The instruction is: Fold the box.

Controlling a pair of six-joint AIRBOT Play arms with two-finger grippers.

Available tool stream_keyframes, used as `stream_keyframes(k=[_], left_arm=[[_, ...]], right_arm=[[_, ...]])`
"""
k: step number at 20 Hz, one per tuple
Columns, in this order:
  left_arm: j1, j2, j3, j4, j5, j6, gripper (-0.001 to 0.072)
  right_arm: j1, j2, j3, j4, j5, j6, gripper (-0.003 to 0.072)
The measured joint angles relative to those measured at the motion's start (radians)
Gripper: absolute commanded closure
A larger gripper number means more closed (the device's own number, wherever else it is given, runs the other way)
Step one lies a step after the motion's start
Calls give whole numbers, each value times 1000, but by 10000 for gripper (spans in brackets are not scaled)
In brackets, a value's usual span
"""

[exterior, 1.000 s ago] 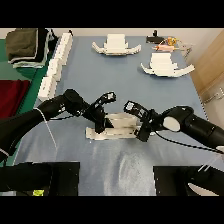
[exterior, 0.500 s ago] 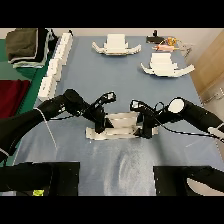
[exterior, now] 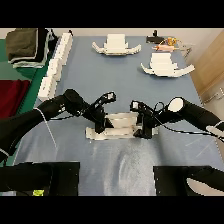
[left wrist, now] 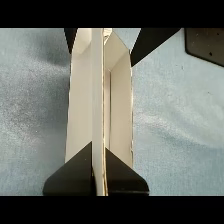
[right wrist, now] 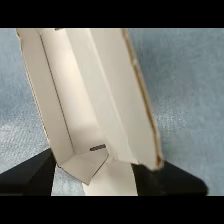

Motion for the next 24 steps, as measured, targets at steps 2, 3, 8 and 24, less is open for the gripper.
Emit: stream_keyframes(k=[2, 3, 8, 24], left_arm=[[0, 0, 0, 0, 0, 0, 695], [0, 0, 0, 0, 0, 0, 695], [0, 0, 0, 0, 0, 0, 695], [-1, 0, 0, 0, 0, 0, 696]], right_arm=[[0, 0, 0, 5, 1, -1, -34], [0, 0, 0, 10, 1, -3, -34], [0, 0, 0, 25, 2, -11, -34], [0, -7, -79, 127, -61, -364, 24]])
